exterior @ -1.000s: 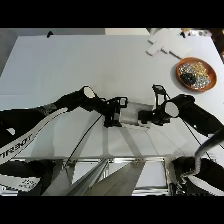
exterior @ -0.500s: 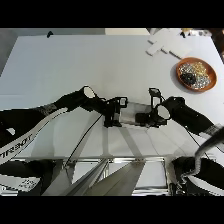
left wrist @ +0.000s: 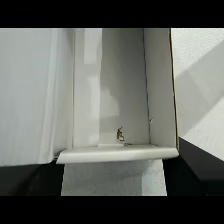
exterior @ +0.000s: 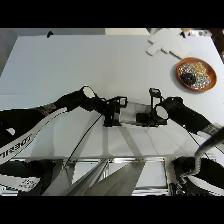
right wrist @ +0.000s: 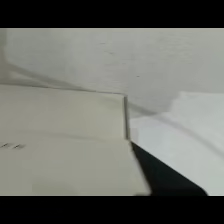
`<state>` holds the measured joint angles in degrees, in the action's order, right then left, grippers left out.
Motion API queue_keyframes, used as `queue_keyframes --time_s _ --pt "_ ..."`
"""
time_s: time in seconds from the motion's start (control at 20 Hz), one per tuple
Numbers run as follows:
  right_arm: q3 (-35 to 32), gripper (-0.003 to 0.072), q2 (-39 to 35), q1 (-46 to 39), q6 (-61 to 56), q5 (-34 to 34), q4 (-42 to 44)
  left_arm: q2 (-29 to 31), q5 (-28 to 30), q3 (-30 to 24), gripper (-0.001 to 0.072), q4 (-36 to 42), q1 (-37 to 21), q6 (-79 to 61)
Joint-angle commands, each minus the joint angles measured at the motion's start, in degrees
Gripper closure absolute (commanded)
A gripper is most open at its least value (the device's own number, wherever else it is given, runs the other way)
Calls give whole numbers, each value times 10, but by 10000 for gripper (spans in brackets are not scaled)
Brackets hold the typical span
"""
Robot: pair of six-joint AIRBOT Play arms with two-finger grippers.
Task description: Fold the box and place the chain.
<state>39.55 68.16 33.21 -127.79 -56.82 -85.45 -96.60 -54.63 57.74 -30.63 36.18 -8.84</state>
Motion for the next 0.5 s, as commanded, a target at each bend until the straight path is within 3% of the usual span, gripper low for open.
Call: queue_keyframes --time_s 0.0,0.1,0.25,0.45 --pt "0 406 2 0 -16 -10 -5 0 0 0 539 0 0 1" --pt "0 415 3 0 -55 -10 -12 0 0 0 539 0 0 1" --pt "0 511 4 0 -64 -22 -23 0 0 0 539 0 0 1" --pt "0 511 4 0 -82 -40 -42 0 0 0 539 0 0 1"
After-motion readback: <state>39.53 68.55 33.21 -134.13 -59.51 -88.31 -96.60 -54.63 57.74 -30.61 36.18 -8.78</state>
